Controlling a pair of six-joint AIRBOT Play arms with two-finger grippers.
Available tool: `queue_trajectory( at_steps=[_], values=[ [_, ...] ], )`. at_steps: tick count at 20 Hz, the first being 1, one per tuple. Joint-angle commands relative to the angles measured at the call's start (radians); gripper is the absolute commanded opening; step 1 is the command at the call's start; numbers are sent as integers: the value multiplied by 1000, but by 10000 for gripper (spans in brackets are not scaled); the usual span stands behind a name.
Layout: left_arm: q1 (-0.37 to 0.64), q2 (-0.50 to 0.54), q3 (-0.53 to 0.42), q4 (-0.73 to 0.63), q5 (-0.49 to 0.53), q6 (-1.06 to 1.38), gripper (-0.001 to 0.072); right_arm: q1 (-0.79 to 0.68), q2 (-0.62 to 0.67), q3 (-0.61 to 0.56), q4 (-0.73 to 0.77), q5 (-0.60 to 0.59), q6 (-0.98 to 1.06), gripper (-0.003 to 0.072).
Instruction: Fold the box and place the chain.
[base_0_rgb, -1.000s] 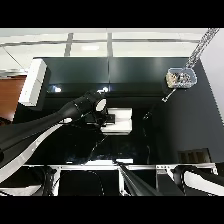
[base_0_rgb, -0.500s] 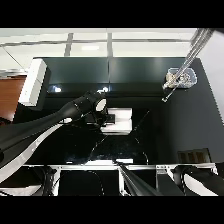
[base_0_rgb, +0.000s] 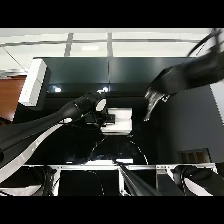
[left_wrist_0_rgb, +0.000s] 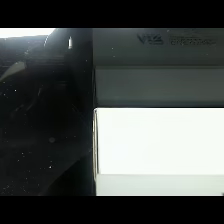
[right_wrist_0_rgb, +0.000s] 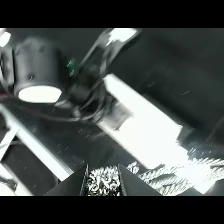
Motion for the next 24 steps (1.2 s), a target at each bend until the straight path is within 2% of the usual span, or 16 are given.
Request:
queue_trajectory(
  at_steps=[1, 4, 8, 18, 19, 20, 21, 24],
  values=[
    [1, -1, 0, 0, 2, 0, 28, 90, 3, -212, 98, -205, -3, 14],
    [1, -1, 0, 0, 1, 0, 29, 123, 0, -357, 136, -345, -3, 14],
    [1, -1, 0, 0, 1, 0, 28, 127, -5, -475, 143, -469, 3, 15],
    [1, -1, 0, 0, 1, 0, 28, 127, -39, -494, 155, -505, 16, 17],
    [1, -1, 0, 0, 1, 0, 28, 127, -39, -494, 154, -510, 16, 34],
    [1, -1, 0, 0, 2, 0, 29, 127, -39, -494, 154, -509, 16, 212],
    [1, -1, 0, 0, 1, 0, 29, 127, -39, -494, 154, -505, 16, 323],
    [1, -1, 0, 0, 2, 0, 28, 68, -27, -490, 153, -462, -3, 323]
  ],
)
